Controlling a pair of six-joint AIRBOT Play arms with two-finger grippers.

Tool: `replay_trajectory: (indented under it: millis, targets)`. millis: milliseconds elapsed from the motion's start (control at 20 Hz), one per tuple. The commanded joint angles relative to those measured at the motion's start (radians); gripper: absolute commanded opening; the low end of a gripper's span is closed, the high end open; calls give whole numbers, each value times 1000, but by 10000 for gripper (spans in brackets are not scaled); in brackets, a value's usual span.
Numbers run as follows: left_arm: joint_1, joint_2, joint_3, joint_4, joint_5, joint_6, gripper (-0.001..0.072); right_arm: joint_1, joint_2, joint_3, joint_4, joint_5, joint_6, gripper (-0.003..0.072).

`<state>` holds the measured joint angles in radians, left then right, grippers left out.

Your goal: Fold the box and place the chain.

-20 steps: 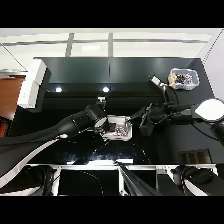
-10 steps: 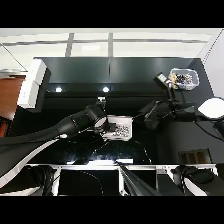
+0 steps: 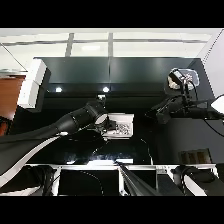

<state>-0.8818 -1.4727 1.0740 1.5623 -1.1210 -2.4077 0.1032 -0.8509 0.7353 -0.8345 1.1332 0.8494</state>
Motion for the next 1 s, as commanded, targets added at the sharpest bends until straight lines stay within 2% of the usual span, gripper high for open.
replay_trajectory:
  millis: [0,100,200,300,400,500,650,700,750,850,900,950]
  targets:
    - [4,0,14,-8,-19,-17,106,-10,1,0,-1,-2,0,611]
    - [4,0,15,-8,-14,-32,504,-10,1,0,-1,-4,3,612]
    - [4,5,31,-8,-59,27,522,-10,1,0,-1,-2,9,611]
    - [8,29,51,4,-153,224,521,-10,1,0,-2,5,11,611]
    - [26,88,50,31,-253,434,521,-10,1,0,-7,8,11,612]
    - [76,160,45,64,-339,519,521,-10,1,0,-7,8,11,612]
    - [214,304,-21,15,-289,687,521,-10,1,0,-8,9,11,612]
    - [280,355,-62,-47,-238,752,521,-10,1,0,-7,8,11,612]
    - [356,403,-111,-166,-171,856,521,-10,1,0,-7,8,11,612]
    - [505,464,-213,-532,-81,1177,521,-10,1,0,-7,8,12,612]
    - [582,472,-271,-757,-97,1392,521,-10,1,0,-7,8,13,611]
    - [640,468,-322,-916,-119,1534,521,-10,1,0,-8,8,27,612]
